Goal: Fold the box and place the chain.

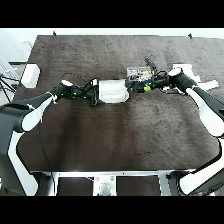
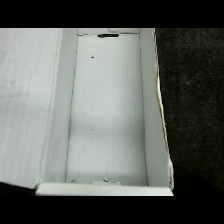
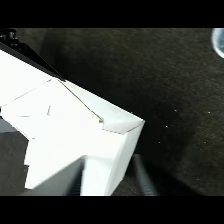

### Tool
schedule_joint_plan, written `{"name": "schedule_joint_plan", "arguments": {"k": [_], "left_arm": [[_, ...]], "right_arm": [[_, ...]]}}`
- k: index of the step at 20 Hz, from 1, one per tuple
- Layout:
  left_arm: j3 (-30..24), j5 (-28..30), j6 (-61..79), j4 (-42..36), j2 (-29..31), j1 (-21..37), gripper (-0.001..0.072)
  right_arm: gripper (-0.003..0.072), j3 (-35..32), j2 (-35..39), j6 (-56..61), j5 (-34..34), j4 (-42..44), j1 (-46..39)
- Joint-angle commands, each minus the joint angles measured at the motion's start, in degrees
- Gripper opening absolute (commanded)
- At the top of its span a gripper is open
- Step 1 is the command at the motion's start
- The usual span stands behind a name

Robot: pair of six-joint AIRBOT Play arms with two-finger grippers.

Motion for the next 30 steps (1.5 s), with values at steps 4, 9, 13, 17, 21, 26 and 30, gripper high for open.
{"name": "schedule_joint_plan", "arguments": {"k": [4, 9, 13, 17, 21, 26, 30], "left_arm": [[0.0, 0.0, 0.0, 0.0, 0.0, 0.0, 0.0418], [0.0, 0.0, 0.0, 0.0, 0.0, 0.0, 0.0418], [0.0, 0.0, 0.0, 0.0, 0.0, 0.0, 0.0418], [0.0, 0.0, 0.0, 0.0, 0.0, 0.0, 0.0418], [0.0, 0.0, 0.0, 0.0, 0.0, 0.1, 0.0418], [0.0, 0.0, 0.0, 0.0, 0.0, 0.0, 0.0418], [0.0, 0.0, 0.0, 0.0, 0.0, 0.0, 0.0418]], "right_arm": [[0.0445, 0.0, 0.1, 0.0, 0.0, 1.0, 1.2], [0.0458, 0.0, 0.1, 1.4, 0.0, 1.0, 2.1], [0.0457, 0.0, 0.1, 1.5, 0.0, 0.7, 3.3], [0.0455, 0.0, 0.1, 2.6, -0.9, -1.3, 4.1], [0.0455, 0.0, 0.1, 3.8, -1.8, -3.0, 4.3], [0.0438, 2.7, -0.5, 7.7, -2.2, -9.8, 6.5], [0.0438, 4.9, -1.2, 11.2, -2.0, -13.7, 7.6]]}}
